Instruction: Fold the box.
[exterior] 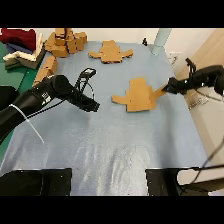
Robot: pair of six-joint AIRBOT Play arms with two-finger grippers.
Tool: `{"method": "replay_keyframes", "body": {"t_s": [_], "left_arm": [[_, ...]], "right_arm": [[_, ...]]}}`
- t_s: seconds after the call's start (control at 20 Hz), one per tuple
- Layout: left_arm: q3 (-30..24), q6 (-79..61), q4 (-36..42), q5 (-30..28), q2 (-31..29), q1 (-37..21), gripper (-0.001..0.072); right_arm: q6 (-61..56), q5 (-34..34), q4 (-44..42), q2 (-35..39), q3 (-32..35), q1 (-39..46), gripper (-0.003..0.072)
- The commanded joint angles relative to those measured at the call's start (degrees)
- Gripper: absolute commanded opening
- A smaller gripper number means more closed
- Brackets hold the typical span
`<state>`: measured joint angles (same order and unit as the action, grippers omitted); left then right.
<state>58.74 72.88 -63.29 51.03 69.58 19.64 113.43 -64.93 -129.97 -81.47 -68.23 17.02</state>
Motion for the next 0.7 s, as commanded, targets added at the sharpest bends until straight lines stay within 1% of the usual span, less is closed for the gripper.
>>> {"method": "replay_keyframes", "body": {"t_s": [0.0,0.05,0.15,0.2,0.3,0.35,0.4,0.45,0.55,0.65], "left_arm": [[-2.1,-1.6,1.9,3.6,-1.1,-0.4,0.0012],[-2.4,-2.7,2.6,4.4,-1.1,-0.4,0.0012],[-2.8,-4.8,4.7,5.4,-1.1,-0.4,0.0012],[-3.0,-5.6,5.7,5.6,-1.1,-0.4,0.0012],[-3.0,-6.0,6.5,5.5,-1.1,-0.4,0.0012],[-3.0,-6.0,6.7,5.6,-1.1,-0.4,0.0012],[-3.0,-6.0,6.7,5.5,-1.1,-0.4,0.0013],[-3.0,-6.0,6.7,5.6,-1.1,-0.4,0.0014],[-3.0,-6.0,6.7,5.5,-1.1,-0.4,0.0015],[-3.0,-6.0,6.7,5.5,-1.1,-0.4,0.0017]], "right_arm": [[-4.2,7.4,0.5,16.7,22.3,-4.8,0.0003],[-5.6,8.7,0.7,20.9,27.7,-6.4,0.0003],[-8.4,9.8,0.9,27.5,36.1,-9.3,0.0003],[-10.0,10.0,1.3,30.2,39.8,-10.7,0.0003],[-11.5,10.3,1.7,33.5,44.9,-12.2,0.0004],[-11.5,10.3,1.7,34.2,46.3,-12.5,0.0008],[-11.5,10.1,1.9,34.1,46.6,-12.5,0.0104],[-11.4,10.1,2.5,33.7,46.2,-12.4,0.0270],[-11.4,9.5,5.1,31.8,44.0,-12.4,0.0278],[-10.0,7.5,6.8,27.6,40.4,-12.4,0.0277]]}}
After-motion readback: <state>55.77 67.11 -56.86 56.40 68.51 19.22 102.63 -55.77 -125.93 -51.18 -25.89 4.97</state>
